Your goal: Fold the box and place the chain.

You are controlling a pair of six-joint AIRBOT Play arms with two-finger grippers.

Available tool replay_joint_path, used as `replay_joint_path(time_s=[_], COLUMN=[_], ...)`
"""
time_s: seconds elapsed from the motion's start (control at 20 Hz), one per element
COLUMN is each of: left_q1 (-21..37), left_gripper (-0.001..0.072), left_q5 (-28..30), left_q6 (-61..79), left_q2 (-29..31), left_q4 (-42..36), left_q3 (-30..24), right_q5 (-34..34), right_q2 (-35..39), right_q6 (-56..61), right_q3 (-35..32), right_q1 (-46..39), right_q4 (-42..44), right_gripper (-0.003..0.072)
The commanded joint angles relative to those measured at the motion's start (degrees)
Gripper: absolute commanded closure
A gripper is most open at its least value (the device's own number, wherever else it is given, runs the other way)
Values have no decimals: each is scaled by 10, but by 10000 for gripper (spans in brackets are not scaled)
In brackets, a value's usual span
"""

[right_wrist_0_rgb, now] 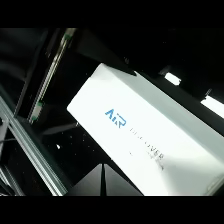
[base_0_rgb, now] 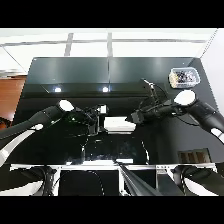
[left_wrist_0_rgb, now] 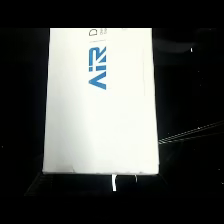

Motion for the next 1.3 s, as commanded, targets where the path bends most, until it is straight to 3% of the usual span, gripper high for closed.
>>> replay_joint_path(time_s=[0.0,0.2,1.25], left_q1=[0,0,0], left_gripper=[369,370,370], left_q5=[0,0,0], left_q6=[0,0,0], left_q2=[0,0,0], left_q4=[0,0,0], left_q3=[1,1,1], right_q5=[0,0,-30], right_q2=[-52,-87,-103], right_q6=[29,23,21], right_q3=[0,0,-2], right_q1=[-1,-1,3], right_q4=[42,42,4], right_gripper=[670,670,670])
